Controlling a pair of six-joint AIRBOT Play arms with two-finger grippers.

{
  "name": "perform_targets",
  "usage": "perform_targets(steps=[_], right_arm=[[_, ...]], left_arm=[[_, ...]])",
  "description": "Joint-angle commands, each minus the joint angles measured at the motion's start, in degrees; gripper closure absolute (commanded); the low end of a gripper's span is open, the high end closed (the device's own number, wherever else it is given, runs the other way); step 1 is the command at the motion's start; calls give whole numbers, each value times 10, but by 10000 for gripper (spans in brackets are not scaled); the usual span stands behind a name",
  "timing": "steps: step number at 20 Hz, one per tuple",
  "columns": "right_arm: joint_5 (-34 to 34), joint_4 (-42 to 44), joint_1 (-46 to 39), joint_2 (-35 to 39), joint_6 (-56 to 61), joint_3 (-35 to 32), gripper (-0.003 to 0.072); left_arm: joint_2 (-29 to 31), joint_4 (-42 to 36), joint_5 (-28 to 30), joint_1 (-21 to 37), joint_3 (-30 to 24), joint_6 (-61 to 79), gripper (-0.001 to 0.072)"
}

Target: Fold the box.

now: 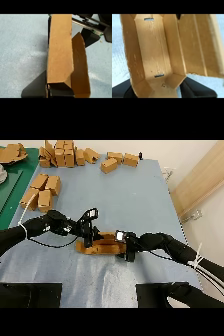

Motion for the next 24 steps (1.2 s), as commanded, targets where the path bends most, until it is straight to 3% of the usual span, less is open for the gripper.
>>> perform_targets(steps=[1,19,21,22,24], right_arm=[[3,3,1,1,4,0,-21],[45,7,0,-25,-10,21,-3],[20,9,2,-25,-10,21,145],[12,9,4,-25,-10,21,183],[6,9,4,-25,-10,21,181]], left_arm=[[0,0,0,0,0,0,698],[0,0,0,0,0,0,699],[0,0,0,0,0,0,698],[0,0,0,0,0,0,698],[0,0,0,0,0,0,698]])
